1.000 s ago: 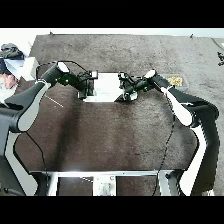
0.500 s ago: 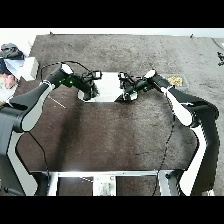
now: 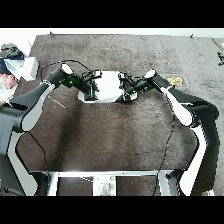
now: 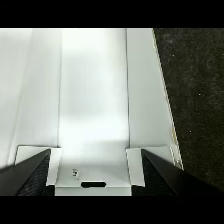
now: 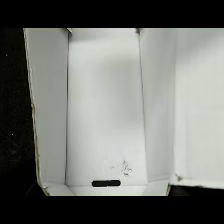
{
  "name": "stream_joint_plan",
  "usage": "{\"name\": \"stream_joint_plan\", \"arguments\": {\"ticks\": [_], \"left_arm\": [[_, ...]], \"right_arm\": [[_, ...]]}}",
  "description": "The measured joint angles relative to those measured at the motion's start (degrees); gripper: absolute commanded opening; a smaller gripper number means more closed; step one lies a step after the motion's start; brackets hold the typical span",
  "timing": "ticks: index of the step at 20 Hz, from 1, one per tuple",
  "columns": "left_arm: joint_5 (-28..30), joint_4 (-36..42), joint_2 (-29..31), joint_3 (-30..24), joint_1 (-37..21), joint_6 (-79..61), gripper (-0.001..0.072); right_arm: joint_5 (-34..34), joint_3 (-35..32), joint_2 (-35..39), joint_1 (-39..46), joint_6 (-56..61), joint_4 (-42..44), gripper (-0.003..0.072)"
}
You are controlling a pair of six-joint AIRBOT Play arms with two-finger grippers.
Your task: Fold the box and place the chain.
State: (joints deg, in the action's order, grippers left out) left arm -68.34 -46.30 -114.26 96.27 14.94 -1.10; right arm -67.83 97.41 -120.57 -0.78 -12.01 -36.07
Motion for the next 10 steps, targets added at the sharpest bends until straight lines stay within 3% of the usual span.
{"name": "stream_joint_plan", "arguments": {"ticks": [1, 2, 3, 4, 5, 7, 8, 10], "left_arm": [[0.02, -0.17, 0.00, 0.00, 0.00, 0.20, 0.0711], [0.02, -0.46, 0.00, 0.00, 0.00, 0.52, 0.0644], [0.02, -0.61, 0.00, 0.00, 0.00, 0.72, 0.0372], [-0.11, -0.94, 0.00, 0.00, 0.00, 0.96, 0.0206], [-0.20, -1.75, -0.09, -0.07, 0.04, 1.01, 0.0127], [-0.63, -2.58, 0.00, -0.04, -0.11, 1.07, 0.0101], [-1.11, -3.39, -0.04, -0.04, -0.33, 1.16, 0.0012], [-2.56, -4.28, 0.13, 0.02, -1.51, 1.16, 0.0011]], "right_arm": [[0.02, 0.00, 0.00, 0.00, 0.00, 0.00, 0.0541], [0.07, 0.00, 0.00, 0.00, 0.02, 0.02, 0.0541], [0.09, 0.00, 0.00, 0.00, 0.02, 0.02, 0.0541], [0.13, 0.00, 0.00, 0.04, 0.09, 0.11, 0.0541], [0.20, 0.00, 0.00, 0.02, 0.09, 0.09, 0.0541], [0.28, 0.00, 0.00, 0.02, 0.11, 0.11, 0.0541], [0.28, 0.00, 0.00, 0.02, 0.11, 0.11, 0.0541], [0.35, 0.00, 0.00, 0.02, 0.13, 0.15, 0.0541]]}}
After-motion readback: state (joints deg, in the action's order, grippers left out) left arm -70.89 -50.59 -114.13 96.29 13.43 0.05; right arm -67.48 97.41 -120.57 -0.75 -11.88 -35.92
